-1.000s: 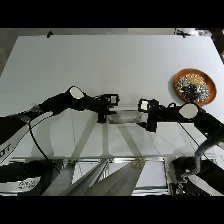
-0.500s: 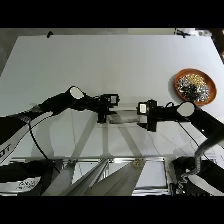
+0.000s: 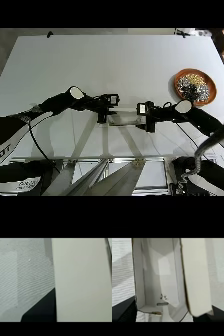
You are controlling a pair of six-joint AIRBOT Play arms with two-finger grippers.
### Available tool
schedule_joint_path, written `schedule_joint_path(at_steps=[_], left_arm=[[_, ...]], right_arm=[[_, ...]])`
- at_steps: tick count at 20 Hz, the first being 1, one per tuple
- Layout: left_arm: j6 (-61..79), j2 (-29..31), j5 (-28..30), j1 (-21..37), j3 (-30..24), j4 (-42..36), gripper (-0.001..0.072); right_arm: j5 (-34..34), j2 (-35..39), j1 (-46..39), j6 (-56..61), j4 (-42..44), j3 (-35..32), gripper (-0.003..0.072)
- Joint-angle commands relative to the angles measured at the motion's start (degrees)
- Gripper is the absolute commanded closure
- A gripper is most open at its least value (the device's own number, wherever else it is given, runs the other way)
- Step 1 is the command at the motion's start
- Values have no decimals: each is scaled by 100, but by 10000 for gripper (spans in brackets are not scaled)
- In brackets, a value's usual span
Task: Fold the box and place the chain.
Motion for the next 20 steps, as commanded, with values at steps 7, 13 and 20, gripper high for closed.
schedule_joint_path(at_steps=[7,13,20], left_arm=[[0,4,17,-2,0,0,698],[0,2,20,-2,0,0,698],[0,4,17,-2,0,0,698]], right_arm=[[33,-389,-2,-409,50,0,44],[-114,-538,-2,-409,52,0,133],[-258,-616,-2,-411,52,0,286]])
